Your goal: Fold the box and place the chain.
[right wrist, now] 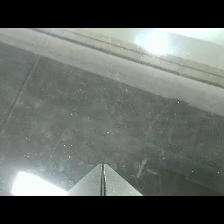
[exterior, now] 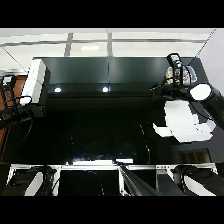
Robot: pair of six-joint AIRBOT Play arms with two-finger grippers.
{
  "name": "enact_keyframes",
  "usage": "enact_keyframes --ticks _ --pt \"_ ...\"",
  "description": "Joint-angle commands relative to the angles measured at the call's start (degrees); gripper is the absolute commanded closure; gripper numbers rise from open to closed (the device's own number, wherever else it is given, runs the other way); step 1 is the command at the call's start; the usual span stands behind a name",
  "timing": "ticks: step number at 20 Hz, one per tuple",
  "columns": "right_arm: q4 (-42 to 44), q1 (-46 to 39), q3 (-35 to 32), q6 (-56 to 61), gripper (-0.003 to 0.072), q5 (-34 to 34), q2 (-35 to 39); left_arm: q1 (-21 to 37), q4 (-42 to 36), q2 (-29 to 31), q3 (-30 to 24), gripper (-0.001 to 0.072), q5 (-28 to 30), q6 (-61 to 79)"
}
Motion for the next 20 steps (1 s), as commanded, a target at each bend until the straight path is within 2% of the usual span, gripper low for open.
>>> enact_keyframes --ticks 1,12,16,18,19,20 --pt "0.0 0.04 0.0 0.0 0.0674 0.02 -0.04 0.02 0.02 0.04 -0.04 0.0683 0.02 0.0" --pt "0.0 0.04 0.0 0.0 0.0673 0.0 -0.04 0.02 0.02 0.04 -0.04 0.0682 0.26 0.0" --pt "2.32 0.04 0.0 0.02 0.0674 -0.02 -0.04 0.02 -0.52 -1.84 -0.11 0.0682 16.15 -0.13" --pt "7.21 0.04 0.0 -0.09 0.0674 -0.42 -0.04 0.02 -2.6 -2.58 -0.11 0.0682 19.08 -0.17" --pt "7.91 0.24 0.0 -0.15 0.0671 -3.48 -0.2 0.02 -3.26 -2.73 -0.11 0.0681 20.02 -0.17" --pt "7.93 0.17 0.0 0.11 0.0504 -5.38 -0.22 0.0 -3.5 -2.86 -0.11 0.0682 21.11 -0.17"
